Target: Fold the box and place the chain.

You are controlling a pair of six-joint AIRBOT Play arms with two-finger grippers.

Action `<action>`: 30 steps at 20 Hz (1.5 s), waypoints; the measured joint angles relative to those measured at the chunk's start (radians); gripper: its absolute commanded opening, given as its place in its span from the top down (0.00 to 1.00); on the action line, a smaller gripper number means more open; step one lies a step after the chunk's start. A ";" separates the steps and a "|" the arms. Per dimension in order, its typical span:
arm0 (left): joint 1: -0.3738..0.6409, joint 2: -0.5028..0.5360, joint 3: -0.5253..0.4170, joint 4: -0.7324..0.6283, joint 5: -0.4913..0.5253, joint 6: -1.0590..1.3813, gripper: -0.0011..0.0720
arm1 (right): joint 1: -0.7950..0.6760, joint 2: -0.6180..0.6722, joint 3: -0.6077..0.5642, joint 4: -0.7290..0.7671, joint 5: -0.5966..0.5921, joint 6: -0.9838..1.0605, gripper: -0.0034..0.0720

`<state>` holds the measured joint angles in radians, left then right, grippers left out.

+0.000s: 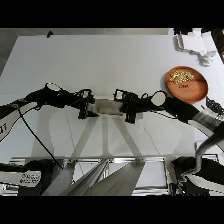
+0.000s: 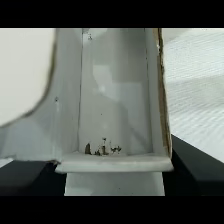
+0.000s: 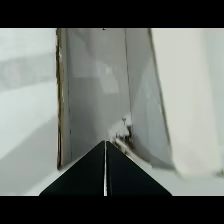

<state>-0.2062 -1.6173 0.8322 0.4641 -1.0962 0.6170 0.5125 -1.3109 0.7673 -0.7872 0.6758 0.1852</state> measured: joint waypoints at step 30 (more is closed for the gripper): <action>0.000 0.000 0.000 0.000 0.000 0.000 0.73 | -0.255 -0.040 -0.256 0.537 0.146 0.669 0.67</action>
<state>-0.2062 -1.6173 0.8322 0.4637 -1.0958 0.6167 0.2573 -1.3514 0.5110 -0.2504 0.8223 0.8547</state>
